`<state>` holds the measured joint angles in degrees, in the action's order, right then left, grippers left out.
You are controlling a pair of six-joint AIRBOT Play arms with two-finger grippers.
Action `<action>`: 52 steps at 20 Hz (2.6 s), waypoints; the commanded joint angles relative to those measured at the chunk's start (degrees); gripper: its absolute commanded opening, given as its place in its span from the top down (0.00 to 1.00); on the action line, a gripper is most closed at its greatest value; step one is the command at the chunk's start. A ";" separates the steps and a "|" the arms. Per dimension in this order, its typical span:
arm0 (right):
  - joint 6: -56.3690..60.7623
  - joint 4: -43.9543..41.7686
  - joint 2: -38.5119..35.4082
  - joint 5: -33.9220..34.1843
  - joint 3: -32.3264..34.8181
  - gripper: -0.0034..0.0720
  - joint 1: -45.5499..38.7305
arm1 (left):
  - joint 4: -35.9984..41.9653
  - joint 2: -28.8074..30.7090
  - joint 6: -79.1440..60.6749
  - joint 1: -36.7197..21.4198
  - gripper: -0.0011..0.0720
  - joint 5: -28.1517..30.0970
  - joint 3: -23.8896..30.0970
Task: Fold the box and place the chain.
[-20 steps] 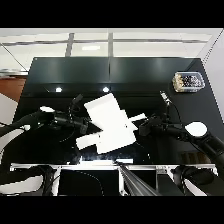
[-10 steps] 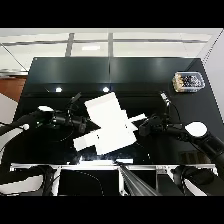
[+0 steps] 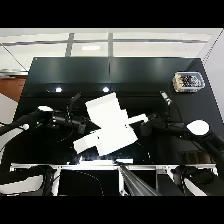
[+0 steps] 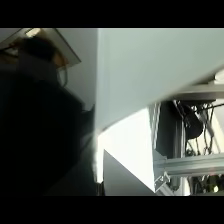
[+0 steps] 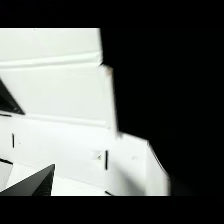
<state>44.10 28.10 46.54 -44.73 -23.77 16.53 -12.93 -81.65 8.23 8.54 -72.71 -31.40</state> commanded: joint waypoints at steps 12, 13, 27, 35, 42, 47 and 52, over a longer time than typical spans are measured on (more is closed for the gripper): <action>-6.12 33.92 0.04 -22.14 -16.39 0.04 -14.21 | -21.29 18.08 -13.40 17.31 0.94 29.81 0.13; -7.37 33.90 0.04 -22.14 -15.69 0.04 -13.49 | -19.85 16.83 -14.64 17.25 0.94 30.10 0.20; -8.98 33.24 0.15 -13.86 -10.12 0.04 1.73 | -21.57 10.91 -15.96 17.25 0.94 30.01 0.46; -15.21 33.46 0.17 -8.31 -3.89 0.04 11.85 | -24.39 10.91 -16.09 17.25 0.94 27.30 0.46; -19.93 33.31 0.28 -1.81 -0.24 0.04 20.28 | -23.65 10.91 -19.37 17.25 0.94 27.26 0.44; -21.88 32.98 3.50 -0.61 0.31 0.04 26.21 | -23.65 10.91 -19.34 17.25 0.94 27.28 0.46; -22.16 29.90 7.76 6.86 0.28 0.04 29.86 | -23.65 10.91 -19.32 17.25 0.94 27.28 0.46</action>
<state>22.41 59.86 52.25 -42.41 -23.53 44.27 -36.58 -70.72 -11.05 25.80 -45.50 -30.98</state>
